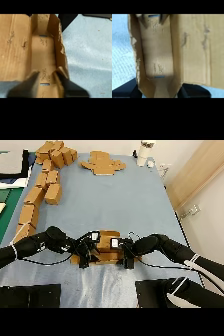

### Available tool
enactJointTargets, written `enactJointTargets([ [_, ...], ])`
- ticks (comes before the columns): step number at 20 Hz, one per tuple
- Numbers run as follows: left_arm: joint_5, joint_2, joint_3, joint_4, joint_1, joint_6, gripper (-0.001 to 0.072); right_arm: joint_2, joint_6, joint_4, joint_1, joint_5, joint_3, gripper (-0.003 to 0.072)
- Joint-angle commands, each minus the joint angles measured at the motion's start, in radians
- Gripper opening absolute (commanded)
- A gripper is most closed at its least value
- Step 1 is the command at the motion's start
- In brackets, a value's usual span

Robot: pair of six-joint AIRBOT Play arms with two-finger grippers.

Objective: Fold the box.

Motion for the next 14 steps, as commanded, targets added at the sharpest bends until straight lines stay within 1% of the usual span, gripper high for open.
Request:
enactJointTargets([
  [1, 0.000, -0.005, -0.001, -0.014, -0.006, 0.009, 0.0539, -0.001, 0.001, 0.000, 0.000, 0.001, 0.000, 0.0510],
  [8, 0.000, -0.005, -0.001, -0.013, -0.006, 0.003, 0.0539, -0.001, 0.000, 0.000, 0.000, 0.001, 0.000, 0.0510],
  [9, 0.000, -0.005, -0.001, -0.005, -0.005, -0.006, 0.0488, -0.001, 0.000, 0.000, 0.000, 0.001, 0.000, 0.0510],
  [10, 0.000, -0.003, -0.001, 0.013, -0.003, -0.037, 0.0206, -0.001, 0.000, 0.001, 0.000, 0.001, 0.000, 0.0510],
  [11, -0.005, 0.004, -0.001, 0.051, 0.003, -0.075, 0.0068, -0.001, 0.000, 0.000, 0.000, 0.001, 0.000, 0.0510],
  [13, -0.010, 0.030, -0.001, 0.138, 0.020, -0.169, 0.0038, -0.001, 0.000, 0.000, 0.000, 0.001, 0.000, 0.0510],
  [14, -0.016, 0.048, -0.003, 0.161, 0.029, -0.200, 0.0014, -0.001, 0.000, 0.001, 0.000, 0.001, 0.000, 0.0510],
])
